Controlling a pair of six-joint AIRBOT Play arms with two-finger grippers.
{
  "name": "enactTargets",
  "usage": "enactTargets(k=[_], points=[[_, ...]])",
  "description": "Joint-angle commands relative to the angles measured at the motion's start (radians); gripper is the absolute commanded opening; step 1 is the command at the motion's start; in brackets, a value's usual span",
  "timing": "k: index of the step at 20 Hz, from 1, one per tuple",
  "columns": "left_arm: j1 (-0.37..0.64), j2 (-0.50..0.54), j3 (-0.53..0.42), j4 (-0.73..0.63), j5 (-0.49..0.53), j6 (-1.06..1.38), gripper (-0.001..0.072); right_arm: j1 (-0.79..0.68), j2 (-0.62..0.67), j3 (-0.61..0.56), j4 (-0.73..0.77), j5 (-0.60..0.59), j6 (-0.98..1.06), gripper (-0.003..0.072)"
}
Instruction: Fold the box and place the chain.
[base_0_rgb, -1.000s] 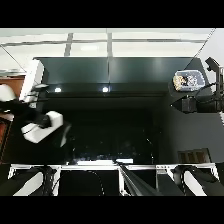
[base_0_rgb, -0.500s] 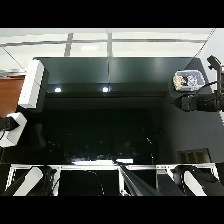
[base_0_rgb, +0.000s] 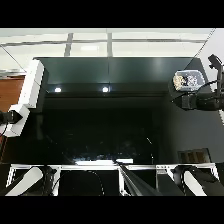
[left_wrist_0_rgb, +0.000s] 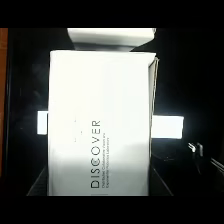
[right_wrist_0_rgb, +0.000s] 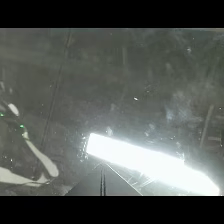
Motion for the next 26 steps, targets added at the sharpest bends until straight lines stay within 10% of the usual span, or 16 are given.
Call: enactTargets(k=[1, 5, 8, 16, 17, 19, 21, 26], points=[[-0.032, -0.02, 0.0, -0.023, 0.055, 0.011, 0.0302, 0.0, 0.0, 0.0, 0.0, -0.005, 0.01, 0.0019], [-0.046, -0.042, 0.0, -0.045, 0.114, 0.011, 0.0311, 0.0, 0.0, 0.0, 0.0, -0.004, 0.03, 0.0019], [-0.056, -0.061, 0.0, -0.062, 0.129, 0.008, 0.0715, 0.0, 0.0, 0.0, 0.0, -0.003, 0.036, 0.0019], [-0.129, 0.025, 0.225, -0.204, 0.105, -0.118, 0.0708, 0.0, 0.0, 0.0, 0.002, -0.011, 0.036, 0.0019], [-0.148, 0.051, 0.252, -0.235, 0.091, -0.206, 0.0599, 0.001, 0.0, 0.0, 0.0, -0.019, 0.035, 0.0019], [-0.214, 0.123, 0.249, -0.253, 0.064, -0.29, 0.0025, 0.016, -0.001, -0.002, -0.023, -0.051, 0.023, 0.0019], [-0.327, 0.208, 0.191, -0.282, 0.085, -0.281, 0.0025, 0.066, 0.001, -0.03, -0.04, -0.148, -0.085, 0.0015], [-0.695, 0.447, -0.146, -0.096, 0.403, -0.199, 0.0025, 0.194, 0.006, -0.3, -0.278, -0.86, -0.107, 0.0017]])
